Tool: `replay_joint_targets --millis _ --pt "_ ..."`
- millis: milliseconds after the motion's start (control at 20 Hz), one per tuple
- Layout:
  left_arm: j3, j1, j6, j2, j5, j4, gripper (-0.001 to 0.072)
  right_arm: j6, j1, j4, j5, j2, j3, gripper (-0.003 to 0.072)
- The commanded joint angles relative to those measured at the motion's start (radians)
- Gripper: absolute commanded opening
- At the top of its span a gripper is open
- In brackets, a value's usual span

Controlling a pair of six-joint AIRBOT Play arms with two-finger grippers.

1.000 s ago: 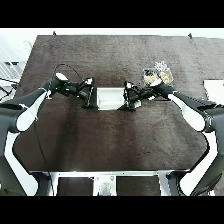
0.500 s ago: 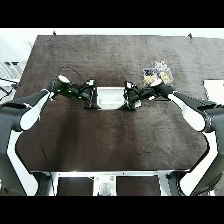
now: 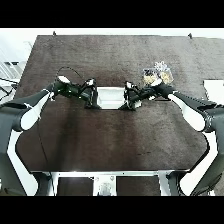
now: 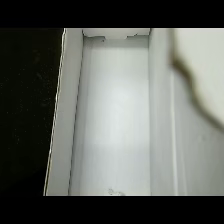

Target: Fold the box and place the chain.

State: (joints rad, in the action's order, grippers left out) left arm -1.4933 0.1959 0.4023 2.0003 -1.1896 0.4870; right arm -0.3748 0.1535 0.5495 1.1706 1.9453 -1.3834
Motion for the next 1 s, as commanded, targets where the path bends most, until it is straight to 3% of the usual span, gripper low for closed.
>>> replay_joint_targets --millis 0,950 --pt "0.000 0.005 0.010 0.000 -0.007 -0.002 0.0710 0.000 0.001 0.000 0.002 0.000 0.000 0.0585" --pt "-0.031 -0.002 -0.054 0.000 0.031 0.088 0.0710 0.000 0.001 0.000 0.002 0.000 0.000 0.0585"
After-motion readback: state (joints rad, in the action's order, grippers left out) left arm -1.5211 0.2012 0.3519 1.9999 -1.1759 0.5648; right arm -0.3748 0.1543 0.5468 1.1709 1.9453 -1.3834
